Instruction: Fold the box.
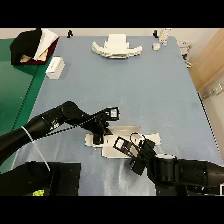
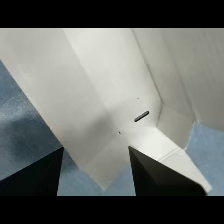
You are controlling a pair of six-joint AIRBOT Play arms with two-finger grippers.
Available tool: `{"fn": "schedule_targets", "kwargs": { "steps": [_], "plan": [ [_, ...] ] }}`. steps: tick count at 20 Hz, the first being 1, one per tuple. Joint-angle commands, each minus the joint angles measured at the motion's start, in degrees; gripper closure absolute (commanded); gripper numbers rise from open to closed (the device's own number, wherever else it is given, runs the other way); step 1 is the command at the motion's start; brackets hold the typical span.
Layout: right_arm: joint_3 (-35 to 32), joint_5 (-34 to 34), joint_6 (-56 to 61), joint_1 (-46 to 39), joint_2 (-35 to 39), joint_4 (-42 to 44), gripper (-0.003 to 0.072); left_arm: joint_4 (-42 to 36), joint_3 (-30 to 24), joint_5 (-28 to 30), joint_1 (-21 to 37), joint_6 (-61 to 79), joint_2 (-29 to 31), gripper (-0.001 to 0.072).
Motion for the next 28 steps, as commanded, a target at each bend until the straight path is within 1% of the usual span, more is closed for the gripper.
{"fn": "schedule_targets", "kwargs": {
  "steps": [1,7,11,12,13,18,21,22,26,28],
  "plan": [
    [0.52,0.24,4.22,0.26,-1.77,-4.39,0.0081,0.00,-0.02,0.07,0.07,0.00,0.00,0.0697],
    [2.58,-3.37,17.57,0.00,2.03,-8.68,0.0081,0.02,-0.02,0.02,0.04,0.00,0.00,0.0696],
    [2.60,-4.46,20.46,-0.55,1.99,-8.37,0.0079,0.00,-0.02,0.02,0.04,0.00,0.00,0.0697],
    [2.60,-4.46,20.57,-0.55,1.99,-8.22,0.0036,0.00,-0.02,0.02,0.04,0.00,0.00,0.0697],
    [2.60,-4.61,20.46,-0.55,1.99,-8.24,-0.0034,0.00,-0.02,0.02,0.04,0.00,0.00,0.0697],
    [2.58,-3.87,14.86,-1.38,3.06,-8.41,-0.0034,0.00,-0.02,0.02,0.04,0.00,0.00,0.0697],
    [2.58,-1.99,5.70,-5.95,4.52,-7.45,-0.0034,0.00,-0.02,0.02,0.04,0.00,0.00,0.0697],
    [2.58,-0.81,0.83,-8.37,5.31,-5.16,-0.0034,0.00,-0.02,0.00,0.04,0.00,0.00,0.0697],
    [2.56,3.48,-29.22,-22.14,9.51,8.79,-0.0034,0.00,-0.02,0.02,0.04,0.00,0.00,0.0696],
    [2.56,4.68,-45.13,-29.83,10.43,17.81,-0.0034,0.00,-0.02,0.02,0.04,0.00,0.00,0.0697]
  ]
}}
